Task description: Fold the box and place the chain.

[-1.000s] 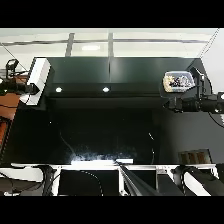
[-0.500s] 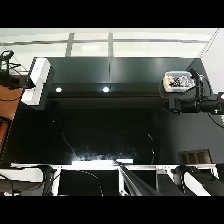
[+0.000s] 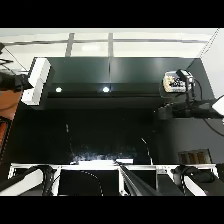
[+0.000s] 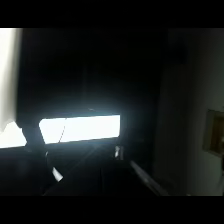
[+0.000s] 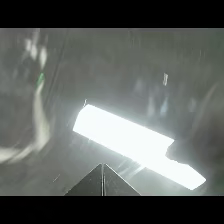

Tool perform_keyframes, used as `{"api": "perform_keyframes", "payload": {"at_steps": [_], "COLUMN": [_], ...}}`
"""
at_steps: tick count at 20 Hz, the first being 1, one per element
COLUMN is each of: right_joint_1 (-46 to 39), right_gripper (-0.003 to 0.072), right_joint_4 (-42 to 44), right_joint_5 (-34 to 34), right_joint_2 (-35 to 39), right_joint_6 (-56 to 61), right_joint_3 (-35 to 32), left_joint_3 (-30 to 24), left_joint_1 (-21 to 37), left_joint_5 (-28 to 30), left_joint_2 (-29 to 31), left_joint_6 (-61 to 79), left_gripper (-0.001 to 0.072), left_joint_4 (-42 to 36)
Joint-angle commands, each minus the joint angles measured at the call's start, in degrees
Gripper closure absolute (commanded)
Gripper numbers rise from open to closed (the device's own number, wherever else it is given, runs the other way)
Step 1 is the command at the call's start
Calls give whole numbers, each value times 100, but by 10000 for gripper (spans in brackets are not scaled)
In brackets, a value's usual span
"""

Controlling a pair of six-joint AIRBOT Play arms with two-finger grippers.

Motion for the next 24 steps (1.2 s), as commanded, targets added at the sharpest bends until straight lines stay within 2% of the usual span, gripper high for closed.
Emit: {"api": "perform_keyframes", "payload": {"at_steps": [1,3,4,6,10,13,24], "right_joint_1": [1115,1252,1145,627,-415,-518,-518], "right_gripper": [677,677,677,677,676,676,675], "right_joint_4": [-796,-894,-894,-892,-828,-850,-852], "right_joint_5": [-2520,-3818,-4131,-4175,-3368,-2800,-2791], "right_joint_2": [247,240,240,240,240,240,240], "right_joint_6": [-31,-17,103,424,592,595,595], "right_joint_3": [-684,-1261,-1416,-1510,-1513,-1513,-1513], "left_joint_3": [-2111,-3364,-3748,-4153,-4190,-4192,-4192], "left_joint_1": [-881,-1314,-1384,-1309,-1152,-1154,-1154], "left_joint_5": [1554,2347,2518,2586,2649,2599,2614], "left_joint_2": [1899,2973,3383,4002,4371,4378,4376], "left_joint_6": [450,627,623,621,623,586,584], "left_gripper": [686,685,685,684,684,684,684], "left_joint_4": [-566,-511,-431,-369,-354,-321,-337]}}
